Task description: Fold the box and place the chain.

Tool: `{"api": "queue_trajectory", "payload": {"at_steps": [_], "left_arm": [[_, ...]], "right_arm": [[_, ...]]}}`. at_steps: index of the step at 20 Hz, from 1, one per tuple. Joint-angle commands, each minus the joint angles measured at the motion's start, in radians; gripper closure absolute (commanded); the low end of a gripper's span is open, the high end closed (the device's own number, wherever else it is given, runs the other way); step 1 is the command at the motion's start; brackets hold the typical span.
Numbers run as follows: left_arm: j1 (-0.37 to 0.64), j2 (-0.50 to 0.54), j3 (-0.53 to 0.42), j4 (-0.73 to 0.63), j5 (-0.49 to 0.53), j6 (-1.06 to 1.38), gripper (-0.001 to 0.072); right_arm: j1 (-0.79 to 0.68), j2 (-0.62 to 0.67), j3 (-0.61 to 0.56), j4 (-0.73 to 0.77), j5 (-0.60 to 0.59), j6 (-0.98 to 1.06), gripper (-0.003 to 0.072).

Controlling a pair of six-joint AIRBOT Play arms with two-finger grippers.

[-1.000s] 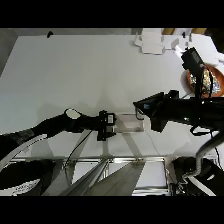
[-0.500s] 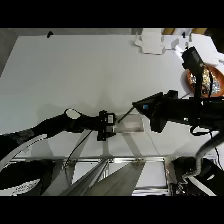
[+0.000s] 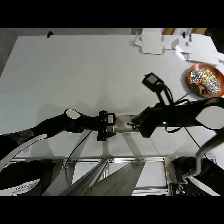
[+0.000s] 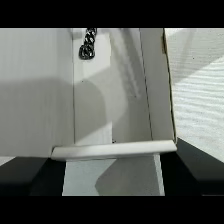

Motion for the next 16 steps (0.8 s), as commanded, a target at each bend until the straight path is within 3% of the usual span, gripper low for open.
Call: {"api": "queue_trajectory", "payload": {"at_steps": [1,6,7,8,9,12,14,16], "left_arm": [[0.000,0.000,0.000,0.000,0.000,0.000,0.0575],[0.000,0.000,0.000,0.000,0.000,0.000,0.0575],[0.000,0.000,0.000,0.000,0.000,0.000,0.0575],[0.000,0.000,0.000,0.000,0.000,0.000,0.0575],[0.000,0.000,0.000,0.000,0.000,0.000,0.0575],[0.000,0.000,0.000,0.000,0.000,0.000,0.0575],[0.000,0.000,0.000,0.000,0.000,0.000,0.0575],[0.000,0.000,0.000,0.000,0.000,0.000,0.0575]], "right_arm": [[0.043,-0.092,-0.029,-0.051,-0.045,-0.008,0.0668],[0.045,-0.177,-0.029,-0.096,-0.040,-0.005,0.0665],[0.045,-0.181,-0.028,-0.098,-0.042,0.002,0.0586],[0.045,-0.176,-0.022,-0.098,-0.037,0.011,0.0425],[0.036,-0.164,0.003,-0.099,-0.016,0.018,0.0368],[-0.036,-0.143,0.164,-0.109,0.105,0.018,0.0384],[-0.111,-0.143,0.270,-0.152,0.151,0.018,0.0533],[-0.202,-0.143,0.294,-0.214,0.132,0.022,0.0667]]}}
